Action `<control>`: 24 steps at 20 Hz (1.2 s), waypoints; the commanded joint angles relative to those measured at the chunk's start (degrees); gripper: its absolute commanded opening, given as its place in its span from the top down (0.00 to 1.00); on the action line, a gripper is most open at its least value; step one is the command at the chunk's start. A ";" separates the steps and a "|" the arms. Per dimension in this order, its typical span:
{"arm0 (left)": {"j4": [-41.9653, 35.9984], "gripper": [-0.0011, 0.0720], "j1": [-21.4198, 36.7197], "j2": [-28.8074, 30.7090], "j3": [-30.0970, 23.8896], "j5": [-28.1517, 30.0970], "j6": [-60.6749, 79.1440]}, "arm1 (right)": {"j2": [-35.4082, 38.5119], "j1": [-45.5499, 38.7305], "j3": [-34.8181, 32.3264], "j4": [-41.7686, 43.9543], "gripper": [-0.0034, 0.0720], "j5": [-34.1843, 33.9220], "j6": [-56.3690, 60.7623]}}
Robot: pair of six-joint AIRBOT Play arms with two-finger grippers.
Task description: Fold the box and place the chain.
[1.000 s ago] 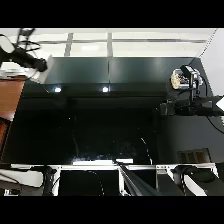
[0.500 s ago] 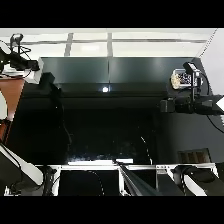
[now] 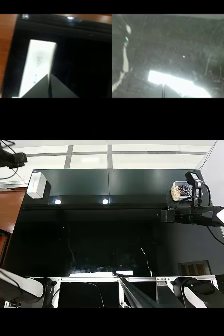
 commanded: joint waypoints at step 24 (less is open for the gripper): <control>-11.17 0.95 -16.13 66.16 -86.23 24.79 6.84 | -0.55 4.00 -13.07 -17.97 0.93 -21.24 -0.85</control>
